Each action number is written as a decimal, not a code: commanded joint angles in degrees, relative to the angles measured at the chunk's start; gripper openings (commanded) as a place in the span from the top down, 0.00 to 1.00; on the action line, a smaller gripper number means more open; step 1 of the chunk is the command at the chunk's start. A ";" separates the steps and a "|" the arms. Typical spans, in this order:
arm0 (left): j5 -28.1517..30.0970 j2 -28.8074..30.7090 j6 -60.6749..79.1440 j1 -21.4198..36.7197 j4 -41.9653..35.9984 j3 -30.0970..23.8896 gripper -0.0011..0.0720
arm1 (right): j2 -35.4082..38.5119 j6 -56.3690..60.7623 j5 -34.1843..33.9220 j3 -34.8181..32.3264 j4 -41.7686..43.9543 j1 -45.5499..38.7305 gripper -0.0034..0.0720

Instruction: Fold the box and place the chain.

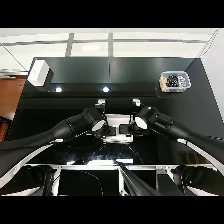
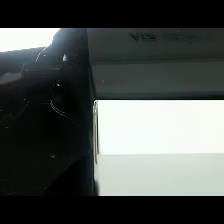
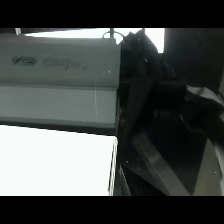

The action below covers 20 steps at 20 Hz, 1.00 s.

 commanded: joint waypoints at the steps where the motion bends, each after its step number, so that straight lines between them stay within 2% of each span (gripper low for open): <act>1: 0.09 -0.02 -0.07 0.02 -0.02 -0.02 0.94 | 1.95 -5.46 1.79 0.11 0.72 -0.15 0.59; 5: 0.11 -0.02 -0.07 0.02 0.00 -0.02 0.94 | 10.56 -14.67 9.27 0.96 4.15 -1.55 0.59; 8: -0.15 -0.02 -0.07 0.02 -0.02 -0.02 0.94 | 19.19 -19.91 13.31 1.36 0.07 -5.44 0.59; 10: -0.22 -0.02 -0.07 0.02 -0.02 -0.02 0.94 | 22.43 -20.96 13.73 1.33 -14.51 -10.21 0.59; 11: -0.22 -0.02 -0.07 0.02 0.00 -0.02 0.94 | 22.21 -20.96 13.27 1.22 -24.37 -13.16 0.64; 12: -0.20 -0.02 -0.07 0.02 -0.02 -0.02 0.94 | 21.42 -20.96 10.62 0.85 -30.45 -16.61 0.71; 13: -0.17 -0.02 -0.07 0.02 0.00 -0.02 0.94 | 19.91 -20.96 5.49 0.70 -33.00 -21.38 0.71; 14: -0.15 -0.02 -0.07 0.02 0.00 -0.02 0.94 | 17.77 -20.94 -1.22 0.70 -32.68 -26.95 0.66; 16: -0.15 -0.02 -0.04 0.02 0.00 -0.02 0.94 | 12.39 -20.79 -12.57 1.51 -31.10 -35.93 0.10; 18: -0.15 -0.02 -0.07 0.02 -0.02 -0.02 0.94 | 4.28 -21.05 -17.11 7.26 -26.32 -42.99 0.10; 20: -0.15 -0.02 -0.07 0.02 -0.02 -0.02 0.94 | -5.09 -21.88 -14.67 16.63 -23.02 -47.19 0.10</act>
